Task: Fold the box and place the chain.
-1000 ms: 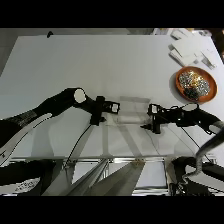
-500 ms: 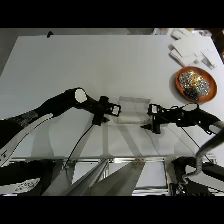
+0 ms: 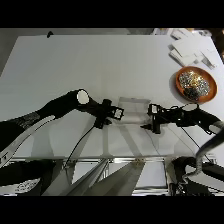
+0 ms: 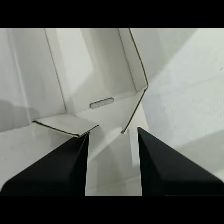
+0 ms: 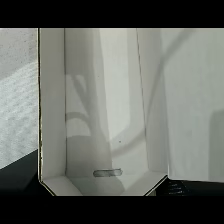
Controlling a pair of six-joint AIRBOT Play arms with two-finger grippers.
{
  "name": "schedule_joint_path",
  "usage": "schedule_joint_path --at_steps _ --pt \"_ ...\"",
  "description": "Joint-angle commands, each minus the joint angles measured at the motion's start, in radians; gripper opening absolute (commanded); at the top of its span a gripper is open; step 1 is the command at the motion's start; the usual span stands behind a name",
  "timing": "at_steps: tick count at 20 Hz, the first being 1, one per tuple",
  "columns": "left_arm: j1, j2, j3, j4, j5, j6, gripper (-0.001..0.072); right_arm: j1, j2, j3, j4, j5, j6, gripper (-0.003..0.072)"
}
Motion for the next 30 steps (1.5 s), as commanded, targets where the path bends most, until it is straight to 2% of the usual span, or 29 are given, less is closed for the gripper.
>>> schedule_joint_path --at_steps 1,15,17,23,27,30 --pt "-0.004 -0.001 0.0 -0.03 0.006 0.0 0.0316 0.0 0.001 0.0 0.0 0.0 0.0 0.0339" --pt "-0.043 -0.032 0.0 -0.136 0.117 0.0 0.031 0.0 0.001 0.0 0.0 0.0 0.0 0.0339" --pt "-0.052 -0.034 0.0 -0.136 0.134 0.0 0.0128 0.0 0.001 0.0 0.0 0.0 0.0 0.0339" --pt "-0.064 -0.034 0.0 -0.154 0.138 0.0 0.0148 0.0 0.001 0.0 0.0 0.0 0.0 0.0339" --pt "-0.077 -0.034 0.0 -0.156 0.137 0.0 0.0299 0.0 0.001 0.0 0.0 0.0 0.0 0.0339" --pt "-0.077 -0.034 0.0 -0.154 0.137 0.0 0.0315 0.0 0.001 0.0 0.0 0.0 0.0 0.0339"
